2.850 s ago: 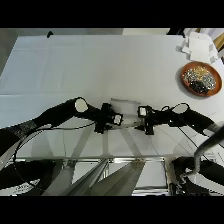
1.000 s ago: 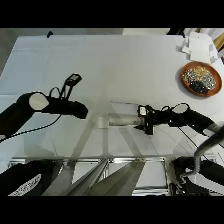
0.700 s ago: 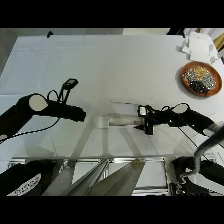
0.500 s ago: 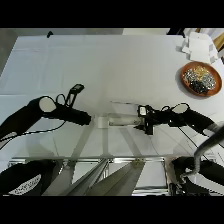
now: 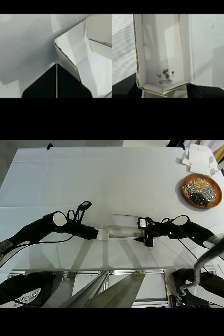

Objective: Fold the box and place the chain.

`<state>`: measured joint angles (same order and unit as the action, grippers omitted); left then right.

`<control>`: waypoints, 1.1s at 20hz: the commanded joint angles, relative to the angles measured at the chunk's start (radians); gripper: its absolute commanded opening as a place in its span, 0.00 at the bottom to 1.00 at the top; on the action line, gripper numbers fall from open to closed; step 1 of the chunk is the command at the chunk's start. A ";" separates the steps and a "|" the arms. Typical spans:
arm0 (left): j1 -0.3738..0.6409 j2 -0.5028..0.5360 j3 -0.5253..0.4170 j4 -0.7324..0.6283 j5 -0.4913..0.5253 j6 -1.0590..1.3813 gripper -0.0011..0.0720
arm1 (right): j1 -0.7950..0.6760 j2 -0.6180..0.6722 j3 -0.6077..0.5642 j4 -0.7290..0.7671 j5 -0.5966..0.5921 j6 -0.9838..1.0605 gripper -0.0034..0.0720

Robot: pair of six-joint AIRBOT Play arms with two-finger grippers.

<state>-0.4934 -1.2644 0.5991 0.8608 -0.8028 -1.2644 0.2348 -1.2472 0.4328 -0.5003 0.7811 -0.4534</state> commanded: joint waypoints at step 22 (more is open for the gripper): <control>-0.105 0.106 0.012 -0.167 0.150 0.010 0.49 | 0.000 0.001 0.000 0.000 0.000 0.000 0.44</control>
<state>-0.5854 -1.1595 0.6102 0.7059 -0.6624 -1.2537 0.2348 -1.2472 0.4328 -0.5007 0.7811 -0.4534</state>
